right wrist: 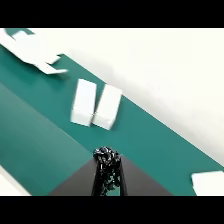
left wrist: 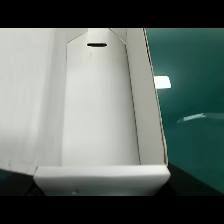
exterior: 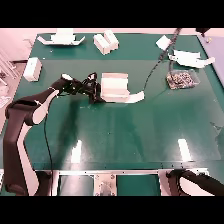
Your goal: Fold the box and place the chain.
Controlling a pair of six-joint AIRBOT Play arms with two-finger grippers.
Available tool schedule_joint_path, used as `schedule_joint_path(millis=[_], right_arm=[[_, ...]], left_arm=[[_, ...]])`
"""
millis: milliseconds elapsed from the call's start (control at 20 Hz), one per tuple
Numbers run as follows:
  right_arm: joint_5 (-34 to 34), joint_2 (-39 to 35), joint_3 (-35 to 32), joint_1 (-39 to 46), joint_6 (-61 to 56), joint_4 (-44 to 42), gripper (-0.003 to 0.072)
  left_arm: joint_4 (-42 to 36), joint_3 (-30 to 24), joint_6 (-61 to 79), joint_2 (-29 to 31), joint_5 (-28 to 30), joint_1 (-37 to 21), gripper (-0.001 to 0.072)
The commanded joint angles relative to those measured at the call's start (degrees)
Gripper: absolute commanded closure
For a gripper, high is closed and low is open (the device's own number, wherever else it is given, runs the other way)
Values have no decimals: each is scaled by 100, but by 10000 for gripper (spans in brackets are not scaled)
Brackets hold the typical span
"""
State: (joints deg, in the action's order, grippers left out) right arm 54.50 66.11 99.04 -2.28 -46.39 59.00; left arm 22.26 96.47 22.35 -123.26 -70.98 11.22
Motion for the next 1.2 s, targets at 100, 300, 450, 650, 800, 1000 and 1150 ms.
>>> schedule_joint_path(millis=[100,300,450,650,800,1000,1150], right_arm=[[-55,-66,-140,-938,-120,2,674],[-173,-61,-610,-1049,-271,-52,674],[-254,4,-1056,-1051,-269,-361,674],[-295,304,-1252,-1150,-247,-505,674],[-472,623,-1248,-1296,-245,-531,675],[-675,955,-1248,-1626,-96,-566,675],[-846,990,-1220,-1572,76,-435,675]], left_arm=[[0,2,0,-2,2,-4,312],[2,2,0,-2,0,-4,312],[0,2,2,-2,0,-4,312],[0,2,0,-2,0,-4,312],[0,2,2,-2,0,-4,312],[0,2,0,-2,0,-4,312],[0,2,0,-2,-2,-4,312]])
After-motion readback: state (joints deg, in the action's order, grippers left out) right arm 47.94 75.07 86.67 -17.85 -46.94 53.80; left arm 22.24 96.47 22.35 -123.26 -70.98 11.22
